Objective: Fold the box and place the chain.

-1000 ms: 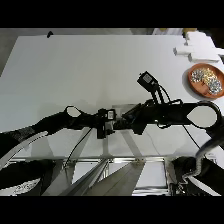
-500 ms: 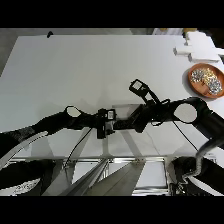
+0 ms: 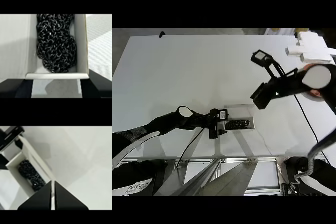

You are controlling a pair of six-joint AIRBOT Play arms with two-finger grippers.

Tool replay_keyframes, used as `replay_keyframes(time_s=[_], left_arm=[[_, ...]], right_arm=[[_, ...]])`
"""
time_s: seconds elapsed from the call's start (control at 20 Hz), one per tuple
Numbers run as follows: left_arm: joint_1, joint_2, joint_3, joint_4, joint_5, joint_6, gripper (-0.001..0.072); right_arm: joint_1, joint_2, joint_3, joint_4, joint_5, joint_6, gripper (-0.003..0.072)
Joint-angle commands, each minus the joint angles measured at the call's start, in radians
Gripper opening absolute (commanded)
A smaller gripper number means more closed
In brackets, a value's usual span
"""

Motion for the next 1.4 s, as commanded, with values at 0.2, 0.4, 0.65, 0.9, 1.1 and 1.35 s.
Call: replay_keyframes(time_s=[0.2, 0.4, 0.65, 0.9, 1.1, 1.35], left_arm=[[0.000, 0.000, 0.000, 0.000, 0.000, 0.000, 0.0167], [0.000, 0.000, 0.000, 0.000, 0.000, 0.000, 0.0167], [0.000, 0.000, 0.000, 0.000, 0.000, 0.000, 0.0167], [0.000, 0.000, 0.000, 0.000, 0.000, 0.000, 0.0167], [0.000, 0.000, 0.000, 0.000, 0.000, 0.000, 0.0167], [0.000, 0.000, 0.000, 0.000, 0.000, 0.000, 0.0167]], right_arm=[[-0.019, -0.275, 0.182, -0.075, 0.021, -0.018, 0.0018], [0.008, -0.315, 0.154, -0.073, 0.015, -0.174, 0.0018], [0.070, -0.277, -0.002, 0.030, 0.000, -0.387, 0.0018], [0.130, -0.070, -0.181, 0.049, -0.102, -0.491, 0.0019], [0.150, 0.048, -0.325, 0.101, -0.164, -0.515, 0.0121], [0.224, 0.076, -0.375, 0.105, -0.170, -0.534, 0.0201]])
